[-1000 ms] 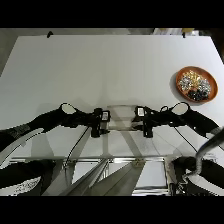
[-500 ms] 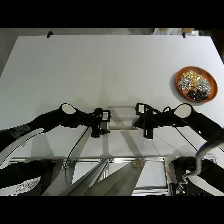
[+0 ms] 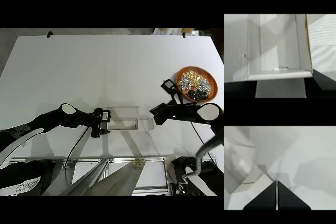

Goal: Fold the box and place the chain.

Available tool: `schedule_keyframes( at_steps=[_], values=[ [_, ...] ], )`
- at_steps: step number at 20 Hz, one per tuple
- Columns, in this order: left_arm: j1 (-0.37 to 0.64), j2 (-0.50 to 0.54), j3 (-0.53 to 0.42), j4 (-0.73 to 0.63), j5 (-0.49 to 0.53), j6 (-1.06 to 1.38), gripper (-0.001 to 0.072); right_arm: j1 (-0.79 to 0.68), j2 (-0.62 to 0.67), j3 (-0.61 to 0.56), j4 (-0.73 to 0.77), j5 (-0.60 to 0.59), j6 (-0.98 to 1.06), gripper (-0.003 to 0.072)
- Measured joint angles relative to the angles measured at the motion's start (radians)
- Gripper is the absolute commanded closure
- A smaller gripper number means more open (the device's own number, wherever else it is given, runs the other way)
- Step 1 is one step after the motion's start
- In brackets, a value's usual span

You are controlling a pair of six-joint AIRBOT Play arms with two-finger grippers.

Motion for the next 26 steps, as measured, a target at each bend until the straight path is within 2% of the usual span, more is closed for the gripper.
schedule_keyframes(
  at_steps=[4,9,17,22,23,25,26],
  values=[
    [0.0,0.0,0.0,0.0,0.0,0.0,0.0384,-0.076,-0.08,-0.003,-0.05,0.023,0.246,0.0665],
    [0.0,0.0,0.0,0.0,0.0,0.001,0.0384,-0.1,-0.183,-0.037,-0.041,0.076,0.374,0.0665],
    [0.0,0.0,0.0,0.0,0.0,0.001,0.0384,-0.044,-0.214,-0.112,0.112,0.103,0.328,0.0665],
    [0.0,0.0,0.0,0.0,0.0,0.001,0.0384,0.003,-0.175,-0.118,0.251,0.095,0.255,0.0664],
    [0.0,0.0,0.0,0.0,0.0,0.001,0.0384,0.006,-0.159,-0.119,0.272,0.095,0.247,0.0642],
    [0.0,0.0,0.0,0.0,0.0,0.001,0.0384,0.011,-0.132,-0.119,0.311,0.094,0.236,0.0512],
    [0.0,0.0,0.0,0.0,0.0,0.001,0.0384,0.013,-0.122,-0.119,0.327,0.094,0.233,0.0502]
  ],
)
